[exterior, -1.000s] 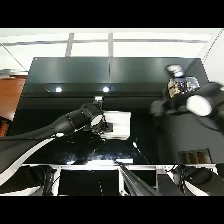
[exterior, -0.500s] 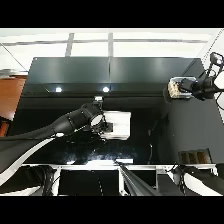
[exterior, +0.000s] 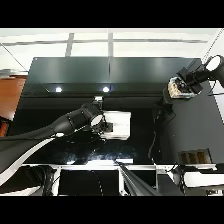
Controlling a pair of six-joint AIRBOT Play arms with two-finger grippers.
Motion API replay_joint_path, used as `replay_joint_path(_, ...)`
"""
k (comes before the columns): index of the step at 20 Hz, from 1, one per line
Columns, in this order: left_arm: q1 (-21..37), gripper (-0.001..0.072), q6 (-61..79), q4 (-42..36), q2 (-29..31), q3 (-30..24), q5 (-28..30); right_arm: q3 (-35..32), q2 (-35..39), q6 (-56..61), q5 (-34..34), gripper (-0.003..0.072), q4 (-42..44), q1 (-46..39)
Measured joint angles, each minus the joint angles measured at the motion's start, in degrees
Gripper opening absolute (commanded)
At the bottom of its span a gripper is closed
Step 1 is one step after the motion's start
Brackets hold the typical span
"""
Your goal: Fold the box and place the chain.
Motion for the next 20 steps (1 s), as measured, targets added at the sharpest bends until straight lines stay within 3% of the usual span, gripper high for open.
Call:
replay_joint_path(11,0.0,0.0033,0.0,0.0,0.0,0.0,0.0,1.7,-4.2,5.5,-0.1,0.0497,4.0,-1.4)
replay_joint_path(20,0.0,0.0033,0.0,0.0,0.0,0.0,0.0,1.7,-4.3,0.9,0.9,0.0498,7.9,-4.2)
